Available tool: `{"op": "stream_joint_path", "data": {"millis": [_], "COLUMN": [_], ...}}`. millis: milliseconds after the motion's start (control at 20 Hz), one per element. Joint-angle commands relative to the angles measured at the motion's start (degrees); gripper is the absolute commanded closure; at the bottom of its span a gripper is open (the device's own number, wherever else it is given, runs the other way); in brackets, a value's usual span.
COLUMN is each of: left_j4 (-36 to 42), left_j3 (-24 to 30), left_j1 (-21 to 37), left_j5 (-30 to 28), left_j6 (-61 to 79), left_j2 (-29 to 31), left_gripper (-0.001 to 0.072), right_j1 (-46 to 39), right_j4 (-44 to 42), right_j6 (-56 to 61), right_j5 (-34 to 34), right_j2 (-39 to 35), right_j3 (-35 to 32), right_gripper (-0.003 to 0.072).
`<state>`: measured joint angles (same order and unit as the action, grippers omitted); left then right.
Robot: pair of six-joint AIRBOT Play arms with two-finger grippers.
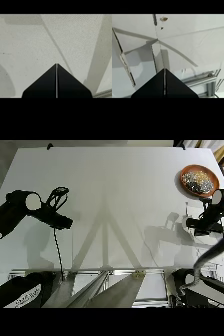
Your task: Fold the box and place the chain.
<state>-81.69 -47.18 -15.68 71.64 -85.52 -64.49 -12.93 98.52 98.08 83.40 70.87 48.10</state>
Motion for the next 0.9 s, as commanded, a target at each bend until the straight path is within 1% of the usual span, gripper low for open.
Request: {"op": "stream_joint_path", "data": {"millis": [0, 300, 500, 600, 700, 750, 850], "left_j4": [0.00, 0.00, 0.00, 0.00, 0.00, 0.00, 0.00], "left_j3": [0.02, 0.02, 0.02, 0.02, 0.02, 0.02, 0.02], "left_j1": [0.00, 0.00, 0.00, 0.00, 0.00, 0.00, 0.00], "left_j5": [0.00, 0.00, 0.00, 0.00, 0.00, 0.00, 0.00], "left_j6": [0.02, 0.00, 0.02, 0.00, 0.02, 0.02, 0.00], "left_j2": [0.04, 0.04, 0.04, 0.04, 0.04, 0.04, 0.04], "left_gripper": [0.0700, 0.0700, 0.0700, 0.0700, 0.0700, 0.0700, 0.0700], "right_j1": [-0.04, -0.04, -0.04, -0.04, -0.04, -0.04, -0.15], "right_j4": [0.00, 0.00, -0.09, 1.01, 2.78, 5.51, 14.75], "right_j6": [0.02, 0.00, 0.00, -3.19, -7.39, -7.63, -6.69], "right_j5": [0.00, -0.02, -4.74, -6.84, -4.26, -2.45, -0.24], "right_j2": [-0.02, -0.04, -0.04, -0.02, -0.02, -0.04, -0.04], "right_j3": [0.02, 0.02, 0.02, 0.22, 3.61, 6.23, 11.58], "right_gripper": [0.0672, 0.0672, 0.0672, 0.0671, 0.0671, 0.0671, 0.0671]}}
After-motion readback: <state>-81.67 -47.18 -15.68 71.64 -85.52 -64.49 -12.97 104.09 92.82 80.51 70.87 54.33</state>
